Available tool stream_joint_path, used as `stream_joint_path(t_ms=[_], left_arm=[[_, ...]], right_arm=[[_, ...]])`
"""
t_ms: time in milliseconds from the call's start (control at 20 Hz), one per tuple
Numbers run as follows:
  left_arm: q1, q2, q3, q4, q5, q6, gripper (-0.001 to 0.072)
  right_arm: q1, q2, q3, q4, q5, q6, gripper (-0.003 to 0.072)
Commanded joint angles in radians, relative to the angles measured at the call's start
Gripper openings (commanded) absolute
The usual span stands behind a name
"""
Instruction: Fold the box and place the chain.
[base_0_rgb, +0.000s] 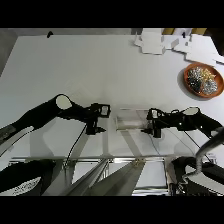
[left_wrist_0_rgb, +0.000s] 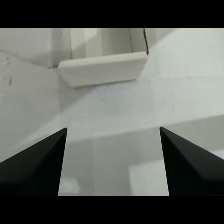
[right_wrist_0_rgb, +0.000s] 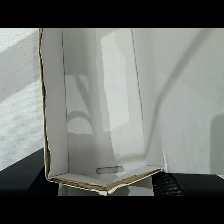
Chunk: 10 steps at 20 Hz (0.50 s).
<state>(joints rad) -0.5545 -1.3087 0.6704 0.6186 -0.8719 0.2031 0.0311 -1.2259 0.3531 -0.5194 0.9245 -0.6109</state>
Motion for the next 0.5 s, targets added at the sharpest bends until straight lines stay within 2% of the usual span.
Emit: stream_joint_path(t_ms=[0, 50, 150, 450], left_arm=[[-0.03, -0.074, -0.04, -0.238, 0.11, 0.285, 0.0676], [-0.043, -0.087, -0.041, -0.278, 0.136, 0.31, 0.0705], [-0.058, -0.107, -0.041, -0.337, 0.174, 0.336, 0.0705], [-0.082, -0.123, -0.041, -0.395, 0.18, 0.336, 0.0707]], right_arm=[[0.0, 0.0, 0.0, 0.0, 0.0, 0.0, 0.0396], [0.0, 0.0, 0.0, 0.0, 0.0, 0.0, 0.0396], [0.0, 0.0, 0.0, 0.0, 0.0, 0.0, 0.0396], [0.0, 0.0, 0.0, 0.0, 0.0, 0.0, 0.0396]])
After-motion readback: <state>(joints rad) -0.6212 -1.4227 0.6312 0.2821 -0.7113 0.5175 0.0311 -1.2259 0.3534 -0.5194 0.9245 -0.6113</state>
